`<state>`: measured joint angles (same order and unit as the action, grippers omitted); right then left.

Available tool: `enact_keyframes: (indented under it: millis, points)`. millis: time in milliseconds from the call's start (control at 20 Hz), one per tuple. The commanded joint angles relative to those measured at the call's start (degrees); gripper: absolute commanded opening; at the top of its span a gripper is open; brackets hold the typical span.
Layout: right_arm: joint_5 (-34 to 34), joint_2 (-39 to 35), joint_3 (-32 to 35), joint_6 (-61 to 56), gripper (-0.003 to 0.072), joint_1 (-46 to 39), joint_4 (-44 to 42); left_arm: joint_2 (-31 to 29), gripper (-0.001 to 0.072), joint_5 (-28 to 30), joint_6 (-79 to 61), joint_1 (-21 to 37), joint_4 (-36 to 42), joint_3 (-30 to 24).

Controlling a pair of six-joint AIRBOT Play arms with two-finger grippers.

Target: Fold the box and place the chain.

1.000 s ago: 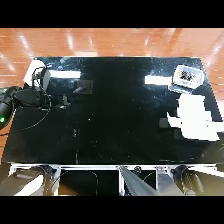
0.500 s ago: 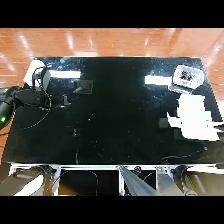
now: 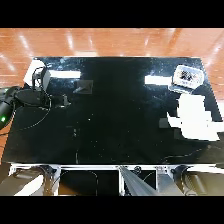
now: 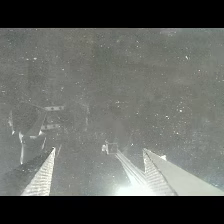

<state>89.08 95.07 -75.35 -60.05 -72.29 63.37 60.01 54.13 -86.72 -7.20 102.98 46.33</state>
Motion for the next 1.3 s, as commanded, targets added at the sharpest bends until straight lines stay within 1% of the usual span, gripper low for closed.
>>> enact_keyframes:
  millis: [0,50,200,300,450,550,600,650,700,850,950,1100,1250]
  points:
    - [-0.9,2.6,-3.9,-0.6,0.072,-0.8,1.5,0.0,0.0634,0.0,0.0,0.0,-0.1,0.1]
    - [-0.4,4.1,-4.3,-0.5,0.072,-0.8,0.5,0.0,0.0634,0.0,0.0,0.0,0.0,0.1]
    - [3.1,9.3,-5.6,2.3,0.072,0.4,-7.1,0.0,0.0634,0.0,0.0,0.0,0.0,0.1]
    - [4.0,12.1,-6.5,2.4,0.072,2.3,-7.5,0.0,0.0634,0.0,0.0,0.0,0.0,0.1]
    - [9.4,15.2,-6.9,2.8,0.072,5.8,-7.2,0.0,0.0634,0.0,0.0,0.0,0.0,0.1]
    - [10.7,16.2,-6.9,2.4,0.0719,7.8,-3.9,0.0,0.0634,0.0,0.0,0.0,0.0,0.1]
    - [10.8,16.2,-6.9,2.7,0.0557,8.8,-2.5,0.0,0.0634,0.1,0.0,0.0,0.2,0.1]
    - [10.8,16.2,-6.9,4.0,0.0092,9.5,-2.5,0.0,0.0634,0.1,0.0,0.0,0.2,0.1]
    - [11.0,16.2,-6.9,5.0,0.0032,10.0,-3.5,0.0,0.0634,0.1,0.0,0.0,0.7,0.1]
    - [12.0,15.0,-6.9,6.2,0.0038,12.1,-11.5,0.0,0.0634,0.3,0.0,0.0,1.7,0.1]
    - [10.8,12.5,-6.9,6.6,0.0038,14.7,-16.8,0.0,0.0635,0.7,0.0,0.0,1.7,0.1]
    - [10.3,6.5,-5.5,7.4,0.0038,20.1,-27.5,0.0,0.0634,0.7,0.0,0.0,1.7,0.1]
    - [8.9,-1.2,-2.5,10.1,0.0038,26.8,-34.8,0.0,0.0634,0.9,0.0,0.0,3.0,0.1]
